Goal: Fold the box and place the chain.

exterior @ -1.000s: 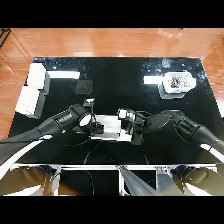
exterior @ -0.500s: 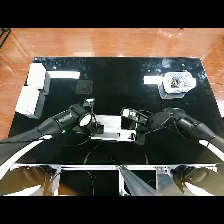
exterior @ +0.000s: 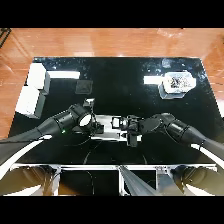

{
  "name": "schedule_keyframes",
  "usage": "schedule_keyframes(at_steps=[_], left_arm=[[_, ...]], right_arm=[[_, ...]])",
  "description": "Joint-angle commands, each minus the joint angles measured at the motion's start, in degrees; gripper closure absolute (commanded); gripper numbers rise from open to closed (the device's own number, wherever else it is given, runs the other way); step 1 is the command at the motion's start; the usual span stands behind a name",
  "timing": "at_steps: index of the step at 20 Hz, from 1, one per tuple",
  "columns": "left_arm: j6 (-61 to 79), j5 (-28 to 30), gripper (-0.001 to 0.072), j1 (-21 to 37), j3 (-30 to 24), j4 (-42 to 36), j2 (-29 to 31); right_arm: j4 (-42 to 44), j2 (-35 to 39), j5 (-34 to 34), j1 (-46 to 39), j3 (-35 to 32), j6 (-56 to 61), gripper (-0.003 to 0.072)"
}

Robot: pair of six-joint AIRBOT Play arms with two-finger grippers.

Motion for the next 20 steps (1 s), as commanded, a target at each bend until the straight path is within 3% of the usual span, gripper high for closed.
schedule_keyframes(at_steps=[1, 8, 14, 15, 16, 18, 20], left_arm=[[0.0, -0.1, 0.0685, 0.0, 0.0, 0.0, 0.0], [0.0, -0.1, 0.0685, 0.0, 0.0, 0.0, 0.0], [0.0, -0.1, 0.0685, 0.0, 0.0, 0.0, 0.0], [0.0, -0.1, 0.0685, 0.0, 0.0, 0.0, 0.0], [0.0, -0.1, 0.0685, 0.0, 0.0, 0.0, 0.0], [0.0, -0.1, 0.0685, 0.0, 0.0, 0.0, 0.0], [0.0, -0.1, 0.0685, 0.0, 0.0, 0.0, 0.0]], right_arm=[[2.5, -0.1, 1.5, 1.1, 0.0, -1.0, 0.0605], [3.6, -1.8, 8.4, 5.2, 0.0, -0.9, 0.0605], [3.3, -1.9, 8.3, 5.4, 0.0, 0.8, 0.0595], [3.3, -1.9, 8.2, 5.4, 0.0, 1.1, 0.0449], [3.3, -1.9, 8.2, 5.4, 0.0, 1.0, 0.0375], [3.3, -1.9, 7.9, 5.4, 0.0, 1.1, 0.0552], [3.3, -1.9, 7.9, 5.4, 0.0, 1.1, 0.0545]])
